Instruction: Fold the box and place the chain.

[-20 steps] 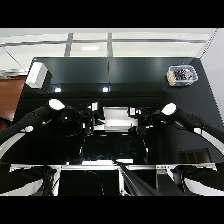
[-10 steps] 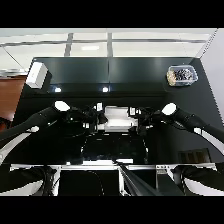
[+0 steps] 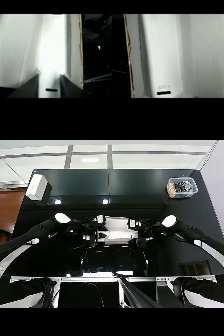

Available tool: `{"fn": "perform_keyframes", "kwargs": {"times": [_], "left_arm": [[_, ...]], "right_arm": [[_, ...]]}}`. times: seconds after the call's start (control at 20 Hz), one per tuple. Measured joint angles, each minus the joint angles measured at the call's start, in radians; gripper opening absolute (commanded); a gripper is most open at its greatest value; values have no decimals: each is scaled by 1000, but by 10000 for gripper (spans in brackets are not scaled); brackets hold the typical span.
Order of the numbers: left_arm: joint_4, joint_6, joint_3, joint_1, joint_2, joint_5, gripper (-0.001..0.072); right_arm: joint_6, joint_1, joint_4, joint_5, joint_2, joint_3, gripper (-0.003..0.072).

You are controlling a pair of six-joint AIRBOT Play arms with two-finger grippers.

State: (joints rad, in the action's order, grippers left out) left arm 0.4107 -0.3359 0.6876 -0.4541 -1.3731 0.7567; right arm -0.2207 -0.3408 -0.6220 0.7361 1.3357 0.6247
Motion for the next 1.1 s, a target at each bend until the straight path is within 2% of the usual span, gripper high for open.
{"fn": "perform_keyframes", "kwargs": {"times": [0.05, 0.1, 0.15, 0.2, 0.4, 0.65, 0.8, 0.9, 1.1], "left_arm": [[0, -3, 0, 0, 0, 2, 349], [0, -2, 0, 0, 0, 3, 587], [0, -2, 0, 0, 0, 3, 401], [2, 2, 0, 0, 0, 6, 48], [62, 84, 9, 2, 13, 11, 25], [282, 489, 22, 81, 134, 52, 26], [410, 828, 24, 214, 210, 83, 27], [449, 1060, 24, 338, 221, 150, 27], [389, 1296, 12, 537, 165, 323, 27]], "right_arm": [[0, 0, 0, 0, 0, 0, 241], [0, 0, 0, 0, 0, 0, 240], [0, 0, 0, 0, 0, 0, 240], [0, 0, 0, 0, 0, 0, 240], [0, 0, 0, 0, 0, 0, 240], [0, 0, 0, 0, 0, 0, 240], [0, 0, 0, 0, 0, 0, 241], [0, 0, 0, 0, 0, 0, 240], [0, 0, 0, 0, 0, 0, 241]]}}
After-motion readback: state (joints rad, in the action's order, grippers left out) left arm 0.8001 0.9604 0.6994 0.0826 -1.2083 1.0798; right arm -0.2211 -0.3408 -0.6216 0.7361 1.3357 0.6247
